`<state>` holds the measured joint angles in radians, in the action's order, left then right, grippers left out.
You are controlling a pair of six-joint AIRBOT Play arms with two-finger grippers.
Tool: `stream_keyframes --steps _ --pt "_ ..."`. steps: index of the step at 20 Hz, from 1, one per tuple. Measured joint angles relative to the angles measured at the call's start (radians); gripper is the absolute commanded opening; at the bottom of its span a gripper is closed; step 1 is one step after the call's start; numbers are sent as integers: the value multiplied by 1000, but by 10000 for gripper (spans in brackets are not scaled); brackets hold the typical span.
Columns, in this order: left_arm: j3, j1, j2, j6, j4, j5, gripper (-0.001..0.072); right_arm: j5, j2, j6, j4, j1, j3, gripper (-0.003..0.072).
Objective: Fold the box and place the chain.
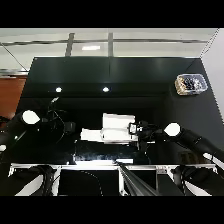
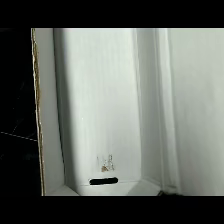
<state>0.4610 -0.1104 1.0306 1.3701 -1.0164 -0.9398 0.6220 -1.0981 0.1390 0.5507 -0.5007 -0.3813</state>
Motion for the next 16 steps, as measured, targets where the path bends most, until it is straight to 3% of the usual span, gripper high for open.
stream_keyframes --steps 7,14,15,16 --pt "-18 -5 232 -263 412 -115 32 0 0 0 0 0 0 110" --pt "37 -75 257 -366 535 -133 35 0 0 0 0 0 0 110" --pt "48 -79 249 -365 536 -133 115 0 0 0 0 0 0 110" --pt "58 -82 237 -361 531 -129 310 0 0 0 0 0 0 110"
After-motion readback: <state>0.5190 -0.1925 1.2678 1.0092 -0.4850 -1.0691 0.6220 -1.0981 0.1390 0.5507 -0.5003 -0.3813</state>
